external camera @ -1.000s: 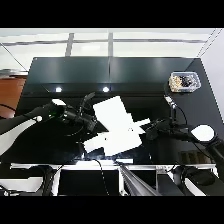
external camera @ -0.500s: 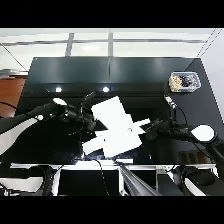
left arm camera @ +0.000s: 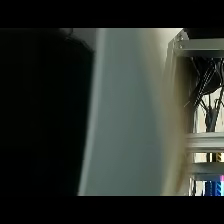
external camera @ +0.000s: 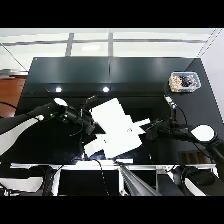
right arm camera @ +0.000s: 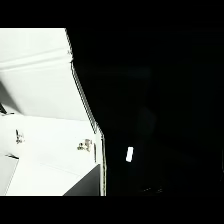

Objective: Fold the box and place the chain.

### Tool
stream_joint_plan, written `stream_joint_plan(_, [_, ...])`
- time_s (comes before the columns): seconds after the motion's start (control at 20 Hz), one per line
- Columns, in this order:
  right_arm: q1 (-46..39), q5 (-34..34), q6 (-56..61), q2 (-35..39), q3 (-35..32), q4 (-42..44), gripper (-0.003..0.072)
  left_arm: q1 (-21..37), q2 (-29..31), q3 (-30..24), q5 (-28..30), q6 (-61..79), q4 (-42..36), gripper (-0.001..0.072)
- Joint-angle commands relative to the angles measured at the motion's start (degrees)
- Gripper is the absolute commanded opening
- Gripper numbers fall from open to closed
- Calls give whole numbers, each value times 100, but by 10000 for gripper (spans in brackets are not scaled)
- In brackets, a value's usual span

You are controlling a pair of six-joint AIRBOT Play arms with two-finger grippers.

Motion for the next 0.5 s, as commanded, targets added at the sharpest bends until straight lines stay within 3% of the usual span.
stream_joint_plan(0.0, [2,-2,2,4,-2,0,21,-146,-2,7,63,-7,63,221])
stream_joint_plan(0.1, [2,2,28,7,-2,2,22,-199,-2,11,177,46,109,31])
stream_joint_plan(0.15, [2,4,74,4,-2,0,30,-195,-2,24,175,44,149,31])
stream_joint_plan(0.2, [2,-4,127,4,-2,2,196,-184,-2,46,164,42,181,31])
stream_joint_plan(0.25, [0,-9,184,4,0,-24,615,-179,0,68,142,42,199,30])
stream_joint_plan(0.3, [-35,42,197,7,4,-55,693,-177,4,103,142,44,203,30])
stream_joint_plan(0.45, [-463,686,197,7,358,-870,692,-186,87,240,149,55,426,28])
